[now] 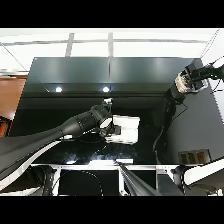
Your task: Fold the box and place the chain.
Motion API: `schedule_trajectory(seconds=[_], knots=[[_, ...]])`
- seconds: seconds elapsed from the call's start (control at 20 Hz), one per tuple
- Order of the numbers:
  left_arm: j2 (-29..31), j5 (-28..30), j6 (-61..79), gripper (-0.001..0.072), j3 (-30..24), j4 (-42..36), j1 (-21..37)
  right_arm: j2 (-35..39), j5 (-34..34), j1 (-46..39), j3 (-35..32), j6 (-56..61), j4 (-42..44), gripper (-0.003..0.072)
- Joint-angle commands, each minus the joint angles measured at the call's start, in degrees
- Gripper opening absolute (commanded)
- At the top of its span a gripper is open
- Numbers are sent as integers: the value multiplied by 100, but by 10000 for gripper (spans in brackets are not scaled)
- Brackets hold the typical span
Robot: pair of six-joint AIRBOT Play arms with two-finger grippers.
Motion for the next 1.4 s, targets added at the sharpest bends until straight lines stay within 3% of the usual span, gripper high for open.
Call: schedule_trajectory(seconds=[0.0,0.1,0.2,0.25,0.55,0.8,1.0,1.2,1.35], knots=[[0,0,2,26,2,0,2,-177,-111,2,0,-22,227,613],[0,2,0,26,2,0,2,-205,-87,2,0,-197,339,422],[0,2,0,26,2,0,2,-181,90,-35,46,-461,372,69],[0,2,0,26,2,0,2,-162,275,-70,136,-662,369,8],[0,4,0,26,2,0,2,645,1473,-337,752,-2463,374,6],[0,4,0,26,2,0,2,2048,1539,-531,763,-3213,684,7],[0,2,0,26,2,0,2,2986,2002,-535,745,-4146,1320,8],[0,0,0,26,2,0,2,4332,1956,-413,-358,-4402,1429,8],[0,-4,2,26,2,0,2,5195,2227,-236,-1285,-4695,1989,6]])
